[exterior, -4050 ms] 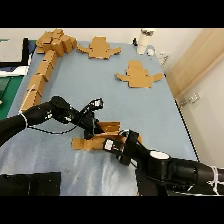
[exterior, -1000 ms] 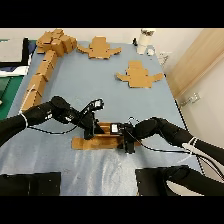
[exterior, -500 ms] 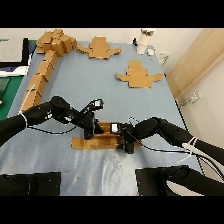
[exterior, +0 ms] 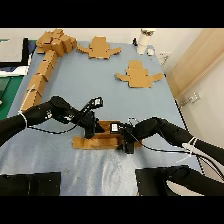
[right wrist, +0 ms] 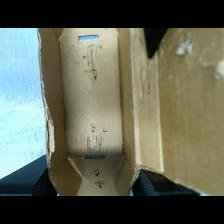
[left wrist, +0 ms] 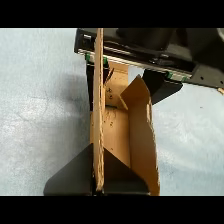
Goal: Fold the box.
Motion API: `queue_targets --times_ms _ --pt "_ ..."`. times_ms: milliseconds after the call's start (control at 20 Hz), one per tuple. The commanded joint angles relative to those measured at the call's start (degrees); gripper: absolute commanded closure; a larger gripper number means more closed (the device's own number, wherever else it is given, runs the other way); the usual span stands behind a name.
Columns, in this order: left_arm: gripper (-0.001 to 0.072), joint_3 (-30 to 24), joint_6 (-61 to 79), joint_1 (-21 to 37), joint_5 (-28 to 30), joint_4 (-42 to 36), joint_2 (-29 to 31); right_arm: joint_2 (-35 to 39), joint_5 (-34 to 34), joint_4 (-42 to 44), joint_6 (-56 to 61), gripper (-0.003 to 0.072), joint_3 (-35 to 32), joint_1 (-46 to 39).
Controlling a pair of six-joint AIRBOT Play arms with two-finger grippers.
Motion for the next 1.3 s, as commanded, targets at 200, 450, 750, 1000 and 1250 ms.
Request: queue_targets --times_ms 200,450,750,1000,1250 --pt "0.0697 0.0 0.0 0.0 -0.1 -2.1 0.0 0.0 0.3 -0.7 -0.1 0.0175 0.1 0.1" --pt "0.0697 0.0 0.0 0.0 -0.1 -1.8 0.0 0.0 0.3 -0.9 -0.1 0.0175 0.1 0.1" --pt "0.0679 0.0 -0.8 0.0 0.0 0.6 0.0 0.0 0.1 -0.8 -0.1 0.0175 0.1 0.1" --pt "0.0274 0.0 -11.3 1.2 1.7 6.1 0.0 0.0 0.1 -0.9 -0.1 0.0176 0.1 0.1" --pt "0.0274 0.2 -22.9 4.7 -4.6 18.3 3.7 0.0 0.1 -0.9 -0.1 0.0175 0.1 0.0"
